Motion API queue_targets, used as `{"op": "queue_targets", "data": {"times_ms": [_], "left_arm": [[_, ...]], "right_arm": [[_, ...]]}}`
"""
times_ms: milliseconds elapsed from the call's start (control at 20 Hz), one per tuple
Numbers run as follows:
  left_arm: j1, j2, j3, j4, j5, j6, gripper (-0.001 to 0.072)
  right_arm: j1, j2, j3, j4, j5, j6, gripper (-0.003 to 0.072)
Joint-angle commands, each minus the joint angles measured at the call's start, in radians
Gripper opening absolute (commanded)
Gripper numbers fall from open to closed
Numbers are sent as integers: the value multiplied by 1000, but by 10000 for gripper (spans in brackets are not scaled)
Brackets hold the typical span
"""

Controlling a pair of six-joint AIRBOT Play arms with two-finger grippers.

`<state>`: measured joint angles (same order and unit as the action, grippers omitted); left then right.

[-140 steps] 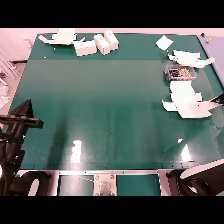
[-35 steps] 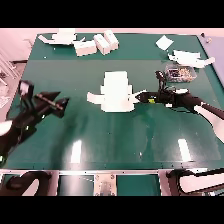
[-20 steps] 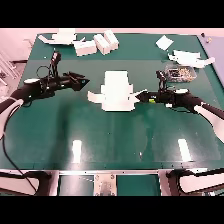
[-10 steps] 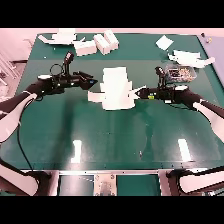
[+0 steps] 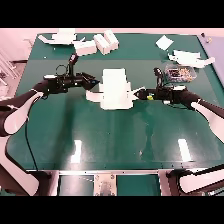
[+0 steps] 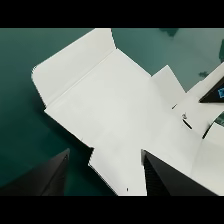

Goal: Fold the box and place the chain.

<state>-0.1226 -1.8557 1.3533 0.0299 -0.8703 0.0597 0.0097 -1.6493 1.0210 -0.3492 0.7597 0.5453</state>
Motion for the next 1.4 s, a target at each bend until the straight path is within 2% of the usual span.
{"op": "queue_targets", "data": {"times_ms": [0,200,350,700,900,1100,1350], "left_arm": [[0,-28,6,1,-3,-3,526],[-2,-50,13,0,-32,-19,526],[-2,-86,74,34,-58,-95,526],[-5,-144,268,318,-108,-367,526],[-5,-177,344,432,-189,-500,525],[-5,-228,393,441,-248,-568,526],[-6,-252,412,395,-273,-586,526]], "right_arm": [[1,-1,1,-1,0,0,6],[1,-1,1,-2,0,0,6],[1,-1,1,-1,3,0,7],[0,-1,1,-2,19,0,7],[0,-1,1,-2,19,0,7],[0,-1,1,-2,19,0,7],[0,-1,1,-3,19,-1,7]]}}
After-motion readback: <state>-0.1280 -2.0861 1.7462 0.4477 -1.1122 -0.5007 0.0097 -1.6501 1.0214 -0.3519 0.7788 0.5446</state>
